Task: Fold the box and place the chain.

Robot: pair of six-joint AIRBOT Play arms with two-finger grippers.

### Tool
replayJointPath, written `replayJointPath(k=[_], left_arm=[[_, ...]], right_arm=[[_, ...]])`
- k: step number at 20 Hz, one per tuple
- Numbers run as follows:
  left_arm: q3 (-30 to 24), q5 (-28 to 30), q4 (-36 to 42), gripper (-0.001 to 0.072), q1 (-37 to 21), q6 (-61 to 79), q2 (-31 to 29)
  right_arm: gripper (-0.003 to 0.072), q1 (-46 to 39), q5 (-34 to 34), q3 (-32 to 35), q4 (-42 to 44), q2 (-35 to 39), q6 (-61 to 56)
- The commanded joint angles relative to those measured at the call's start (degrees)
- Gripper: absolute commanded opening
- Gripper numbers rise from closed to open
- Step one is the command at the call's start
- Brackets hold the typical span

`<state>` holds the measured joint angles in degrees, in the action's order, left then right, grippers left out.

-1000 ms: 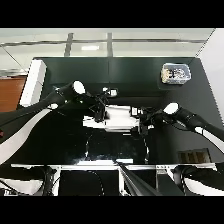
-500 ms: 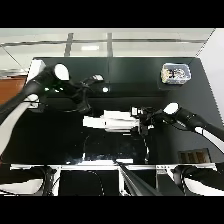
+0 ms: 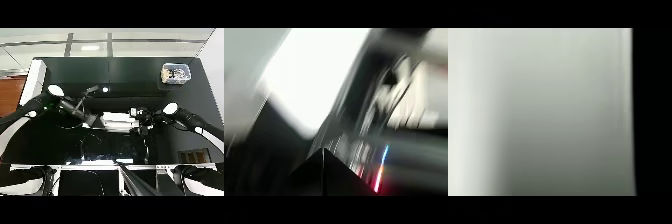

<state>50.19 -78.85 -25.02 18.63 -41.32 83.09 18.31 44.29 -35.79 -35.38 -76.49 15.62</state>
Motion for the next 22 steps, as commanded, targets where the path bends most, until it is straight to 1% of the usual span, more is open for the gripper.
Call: replayJointPath(k=[1, 2, 3, 4, 5, 7, 8, 9, 10, 11, 12, 15, 17, 19, 21, 22], left_arm=[[-2.32, 16.74, 19.50, 0.0023, 2.40, 13.05, -0.11], [-1.20, 22.73, 18.71, 0.0023, 2.40, 13.22, -0.11], [-0.07, 28.70, 15.89, 0.0023, 2.40, 13.16, 0.02], [1.38, 33.07, 11.19, 0.0023, 2.40, 11.89, 0.61], [3.19, 34.99, 5.62, 0.0023, 2.40, 9.05, 1.70], [6.64, 34.16, -6.99, 0.0023, 2.60, -0.35, 4.87], [8.11, 31.74, -13.46, 0.0023, 2.64, -5.38, 6.64], [9.42, 28.02, -18.47, 0.0023, 2.64, -9.60, 8.41], [10.12, 24.24, -20.02, 0.0023, 2.62, -11.23, 9.73], [10.43, 21.14, -19.65, 0.0023, 2.60, -10.78, 10.69], [10.43, 19.67, -19.26, 0.0023, 2.71, -10.51, 11.17], [11.21, 20.26, -19.50, 0.0022, 2.38, -9.49, 10.25], [12.48, 22.97, -20.02, 0.0022, 0.72, -9.51, 6.93], [12.68, 24.46, -20.26, 0.0022, -1.90, -9.99, 1.51], [11.02, 24.44, -21.22, 0.0022, -4.07, -9.97, -4.28], [8.74, 24.85, -21.46, 0.0022, -5.05, -9.92, -7.50]], right_arm=[[0.0525, 0.02, 0.09, -0.02, -0.26, -0.02, 0.13], [0.0407, 0.02, 0.09, -0.02, -0.26, -0.02, 0.11], [0.0404, 0.02, 0.09, -0.02, -0.24, -0.02, 0.11], [0.0404, 0.02, 0.07, -0.02, -0.24, -0.02, 0.11], [0.0404, 0.02, 0.04, -0.02, -0.24, -0.02, 0.11], [0.0403, 0.02, 0.04, -0.02, -0.24, -0.02, 0.11], [0.0403, 0.02, 0.04, -0.02, -0.24, -0.02, 0.11], [0.0403, 0.02, 0.04, -0.02, -0.24, -0.02, 0.11], [0.0403, 0.02, 0.02, -0.02, -0.24, -0.02, 0.11], [0.0404, 0.02, 0.02, -0.02, -0.24, -0.02, 0.11], [0.0403, 0.02, -0.02, -0.02, -0.24, -0.02, 0.11], [0.0403, 0.02, -0.15, -0.02, -0.20, -0.02, 0.09], [0.0403, 0.02, -0.13, -0.02, -0.22, -0.02, 0.09], [0.0403, 0.02, -0.13, -0.02, -0.22, -0.02, 0.09], [0.0403, 0.02, -0.11, -0.02, -0.22, -0.02, 0.09], [0.0403, 0.02, -0.09, -0.02, -0.22, -0.02, 0.09]])
